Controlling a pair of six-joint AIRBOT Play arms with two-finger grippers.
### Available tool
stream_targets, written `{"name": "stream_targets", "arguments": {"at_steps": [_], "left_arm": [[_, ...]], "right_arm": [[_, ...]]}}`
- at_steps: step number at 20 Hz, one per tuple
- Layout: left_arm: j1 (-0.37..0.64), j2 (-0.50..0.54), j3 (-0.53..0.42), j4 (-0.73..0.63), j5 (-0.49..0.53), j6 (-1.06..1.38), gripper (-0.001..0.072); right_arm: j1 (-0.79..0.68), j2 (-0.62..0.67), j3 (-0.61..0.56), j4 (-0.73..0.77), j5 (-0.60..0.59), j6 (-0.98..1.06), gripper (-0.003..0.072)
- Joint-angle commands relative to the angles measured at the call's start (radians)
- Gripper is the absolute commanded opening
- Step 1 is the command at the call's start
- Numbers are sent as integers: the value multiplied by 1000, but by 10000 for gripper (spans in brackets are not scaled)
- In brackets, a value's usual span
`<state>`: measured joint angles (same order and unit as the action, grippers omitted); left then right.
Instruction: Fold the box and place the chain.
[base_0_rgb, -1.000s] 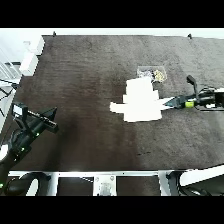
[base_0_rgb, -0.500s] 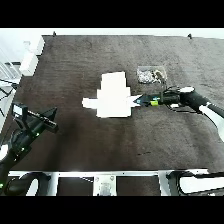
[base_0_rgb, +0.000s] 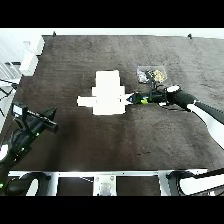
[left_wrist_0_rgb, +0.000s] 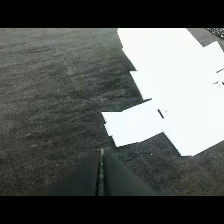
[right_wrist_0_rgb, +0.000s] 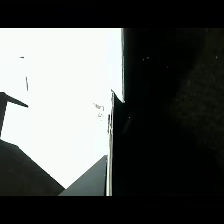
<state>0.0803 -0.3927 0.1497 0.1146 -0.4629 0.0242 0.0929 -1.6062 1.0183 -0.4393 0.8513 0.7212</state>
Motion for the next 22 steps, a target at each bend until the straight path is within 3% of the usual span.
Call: {"name": "stream_targets", "arguments": {"at_steps": [1, 2, 4, 7, 9, 12, 18, 22], "left_arm": [[0, 0, 0, 0, 7, 23, 477], [0, 0, 0, 0, 8, 26, 676], [0, 0, 0, 0, 12, 31, 585], [0, -16, 15, -19, 43, 29, 585], [-1, -90, 66, -24, 40, 30, 585], [0, -330, 211, -24, 4, 29, 584], [-1, -819, 586, -8, -242, -53, 585], [-1, -1046, 846, 139, -388, -231, 585]], "right_arm": [[4, 13, -2, -11, -22, 8, 4], [4, 13, -7, -10, -28, 17, 4], [9, 29, -42, -6, -67, 23, 4], [19, 42, -61, -6, -78, 18, 4], [21, 42, -61, -1, -95, 0, 4], [27, 42, -61, 2, -101, -4, 4], [89, 48, -82, 3, -216, -42, 4], [98, 68, -97, 2, -243, -50, 4]]}}
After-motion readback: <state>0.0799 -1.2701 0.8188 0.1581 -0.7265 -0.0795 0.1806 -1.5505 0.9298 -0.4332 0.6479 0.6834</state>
